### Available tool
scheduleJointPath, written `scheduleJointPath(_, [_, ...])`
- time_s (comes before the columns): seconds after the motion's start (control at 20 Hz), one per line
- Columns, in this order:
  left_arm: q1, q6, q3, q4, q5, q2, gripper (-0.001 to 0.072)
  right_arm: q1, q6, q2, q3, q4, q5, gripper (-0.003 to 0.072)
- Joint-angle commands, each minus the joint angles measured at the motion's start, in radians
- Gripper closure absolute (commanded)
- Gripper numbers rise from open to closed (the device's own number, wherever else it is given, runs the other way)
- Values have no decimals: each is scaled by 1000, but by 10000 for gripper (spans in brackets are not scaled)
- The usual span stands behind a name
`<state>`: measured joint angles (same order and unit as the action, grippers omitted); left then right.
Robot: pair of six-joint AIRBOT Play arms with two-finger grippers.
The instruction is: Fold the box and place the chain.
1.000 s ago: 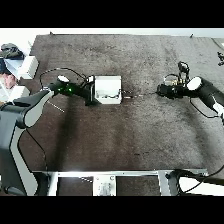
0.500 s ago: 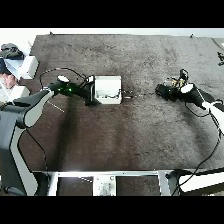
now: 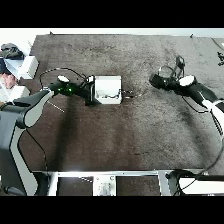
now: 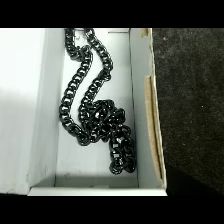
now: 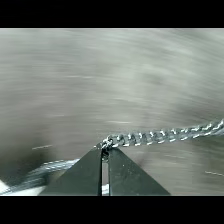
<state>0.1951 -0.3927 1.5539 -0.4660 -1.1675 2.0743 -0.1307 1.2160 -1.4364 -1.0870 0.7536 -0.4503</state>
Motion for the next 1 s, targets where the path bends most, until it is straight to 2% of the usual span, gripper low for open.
scheduleJointPath(0.0, [0, 0, 0, 0, 0, 1, 586, 134, -106, 184, -2, -43, -1, 701])
scheduleJointPath(0.2, [0, 0, 0, 0, 0, 1, 586, 261, -106, 282, -2, -37, 57, 701])
scheduleJointPath(0.45, [0, 0, 0, 0, 0, 1, 586, 381, -106, 283, -62, -43, 167, 702])
scheduleJointPath(0.6, [0, 0, 0, 0, 0, 1, 586, 414, -107, 276, -105, -40, 167, 702])
scheduleJointPath(0.75, [0, -1, 0, 0, 0, 0, 586, 454, -106, 225, -104, -35, 151, 702])
scheduleJointPath(0.95, [0, -1, 0, 0, 0, 1, 586, 512, -106, 74, -103, -35, 127, 700])
